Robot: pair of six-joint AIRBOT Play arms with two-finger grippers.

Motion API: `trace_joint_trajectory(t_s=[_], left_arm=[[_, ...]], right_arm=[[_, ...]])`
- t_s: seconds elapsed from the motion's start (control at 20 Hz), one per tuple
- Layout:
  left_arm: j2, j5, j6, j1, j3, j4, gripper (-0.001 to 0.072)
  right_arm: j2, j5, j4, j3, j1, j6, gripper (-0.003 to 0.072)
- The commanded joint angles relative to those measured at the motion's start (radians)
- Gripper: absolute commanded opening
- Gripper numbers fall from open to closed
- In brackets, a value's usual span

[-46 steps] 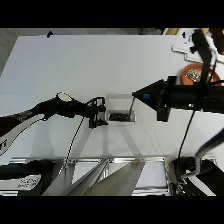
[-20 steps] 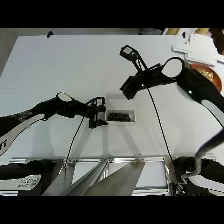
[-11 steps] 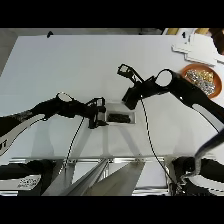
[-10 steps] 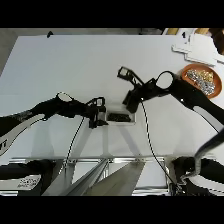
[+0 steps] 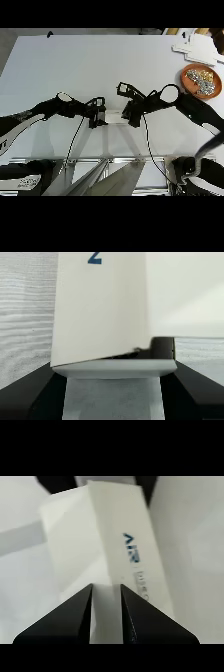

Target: Fold the box and place the chain.

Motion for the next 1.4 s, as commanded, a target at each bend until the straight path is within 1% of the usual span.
trace_joint_trajectory(t_s=[0.0, 0.05, 0.1, 0.15, 0.3, 0.55, 0.6, 0.65, 0.7, 1.05, 1.25, 1.35], left_arm=[[0.0, 0.0, 0.0, 0.0, 0.001, 0.0, 0.0151], [0.0, 0.0, 0.0, 0.0, 0.001, 0.0, 0.0151], [0.0, 0.0, 0.0, 0.0, 0.001, 0.0, 0.0151], [0.0, 0.0, 0.0, 0.0, 0.001, 0.0, 0.0151], [0.0, 0.0, 0.0, 0.0, 0.001, 0.0, 0.0151], [0.0, 0.0, 0.0, 0.0, 0.001, 0.0, 0.0151], [0.0, 0.0, 0.0, 0.0, 0.001, 0.0, 0.0151], [0.0, 0.0, 0.0, 0.0, 0.001, 0.0, 0.0151], [0.0, 0.0, 0.0, 0.0, 0.001, 0.0, 0.0151], [0.0, 0.0, 0.0, 0.0, 0.001, 0.0, 0.0151], [0.0, 0.0, 0.0, 0.0, 0.001, 0.0, 0.0151], [0.0, 0.0, 0.0, 0.0, 0.001, 0.0, 0.0151]], right_arm=[[0.008, -0.005, -0.001, -0.01, 0.034, -0.048, 0.021], [0.008, -0.006, -0.003, -0.01, 0.039, -0.061, 0.0233], [0.008, -0.011, -0.011, -0.01, 0.042, -0.072, 0.0278], [0.008, -0.027, -0.033, -0.01, 0.042, -0.071, 0.0301], [0.006, -0.075, -0.1, -0.01, 0.042, -0.067, 0.0303], [-0.007, -0.084, -0.118, -0.01, 0.042, -0.067, 0.0301], [-0.007, -0.087, -0.121, -0.01, 0.042, -0.067, 0.0293], [-0.007, -0.092, -0.12, -0.01, 0.042, -0.067, 0.0241], [-0.007, -0.1, -0.12, -0.01, 0.042, -0.064, 0.016], [-0.007, -0.137, -0.114, -0.027, 0.042, -0.031, 0.0153], [-0.007, -0.161, -0.047, -0.057, 0.042, -0.031, 0.0156], [-0.007, -0.156, -0.045, -0.074, 0.042, -0.031, 0.016]])
